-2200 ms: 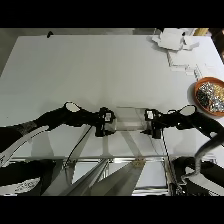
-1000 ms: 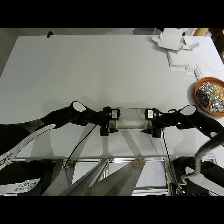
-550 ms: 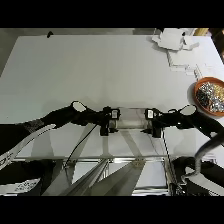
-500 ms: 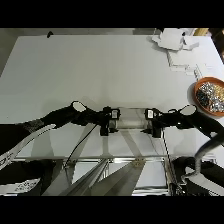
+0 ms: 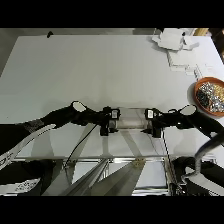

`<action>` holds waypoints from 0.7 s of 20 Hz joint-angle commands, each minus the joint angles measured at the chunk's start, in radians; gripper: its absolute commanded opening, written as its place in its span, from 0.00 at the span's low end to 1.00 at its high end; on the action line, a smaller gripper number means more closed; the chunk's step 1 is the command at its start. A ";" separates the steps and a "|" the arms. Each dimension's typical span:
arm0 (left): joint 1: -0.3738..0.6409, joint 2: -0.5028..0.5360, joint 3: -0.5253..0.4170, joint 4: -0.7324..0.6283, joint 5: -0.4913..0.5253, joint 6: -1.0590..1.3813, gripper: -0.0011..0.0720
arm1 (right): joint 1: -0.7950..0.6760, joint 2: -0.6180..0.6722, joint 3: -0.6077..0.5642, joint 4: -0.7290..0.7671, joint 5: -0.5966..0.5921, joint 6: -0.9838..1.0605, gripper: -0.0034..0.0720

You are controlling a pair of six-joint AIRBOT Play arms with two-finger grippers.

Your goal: Fold the box and place the chain.

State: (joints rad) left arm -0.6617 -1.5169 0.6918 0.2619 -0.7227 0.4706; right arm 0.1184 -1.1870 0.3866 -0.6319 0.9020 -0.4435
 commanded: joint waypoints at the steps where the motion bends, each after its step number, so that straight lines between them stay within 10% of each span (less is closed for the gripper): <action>1: -0.001 -0.001 0.001 0.000 0.000 0.000 0.45 | 0.001 0.001 0.000 0.002 0.001 0.000 0.52; 10: -0.001 -0.001 0.001 0.000 -0.001 0.000 0.45 | -0.006 0.001 0.000 0.000 0.006 -0.001 0.52; 12: -0.001 -0.001 0.001 0.000 0.000 0.000 0.45 | -0.032 0.013 0.000 0.000 0.002 0.001 0.98; 14: -0.001 -0.001 0.001 0.000 0.000 0.000 0.45 | -0.068 0.061 0.000 -0.001 0.003 0.021 0.96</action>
State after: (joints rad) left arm -0.6621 -1.5173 0.6918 0.2619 -0.7227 0.4709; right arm 0.0845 -1.1622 0.3862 -0.6338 0.9142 -0.4450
